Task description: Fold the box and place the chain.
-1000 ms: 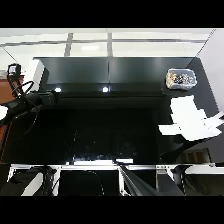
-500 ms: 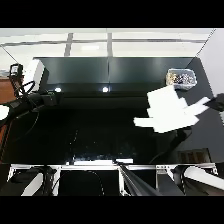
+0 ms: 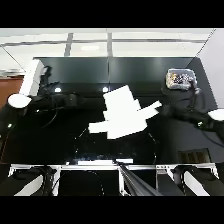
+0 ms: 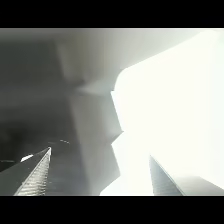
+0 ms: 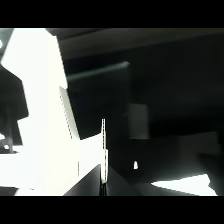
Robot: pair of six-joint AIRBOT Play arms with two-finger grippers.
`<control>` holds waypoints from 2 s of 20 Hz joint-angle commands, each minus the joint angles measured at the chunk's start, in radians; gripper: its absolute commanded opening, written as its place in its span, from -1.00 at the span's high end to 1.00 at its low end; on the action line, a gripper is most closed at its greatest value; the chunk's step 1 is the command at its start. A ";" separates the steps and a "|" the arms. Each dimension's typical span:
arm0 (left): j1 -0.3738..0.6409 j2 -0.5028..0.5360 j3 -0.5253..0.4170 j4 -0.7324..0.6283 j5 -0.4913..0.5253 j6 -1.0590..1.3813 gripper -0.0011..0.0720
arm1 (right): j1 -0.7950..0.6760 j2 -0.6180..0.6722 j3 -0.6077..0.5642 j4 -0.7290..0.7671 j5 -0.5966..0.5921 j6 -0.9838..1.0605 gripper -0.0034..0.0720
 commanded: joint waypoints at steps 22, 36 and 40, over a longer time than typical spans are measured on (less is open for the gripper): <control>-0.078 -0.582 0.186 -0.291 -0.563 0.210 -0.92 | 0.298 0.029 -0.077 0.056 -0.238 0.031 0.88; -0.074 -0.654 0.350 -0.173 -0.780 0.368 0.91 | 0.298 0.029 -0.076 -0.055 -0.188 -0.007 0.83; -0.074 -0.652 0.373 -0.170 -0.747 0.340 0.92 | 0.298 0.030 0.005 -0.294 -0.128 -0.006 -0.90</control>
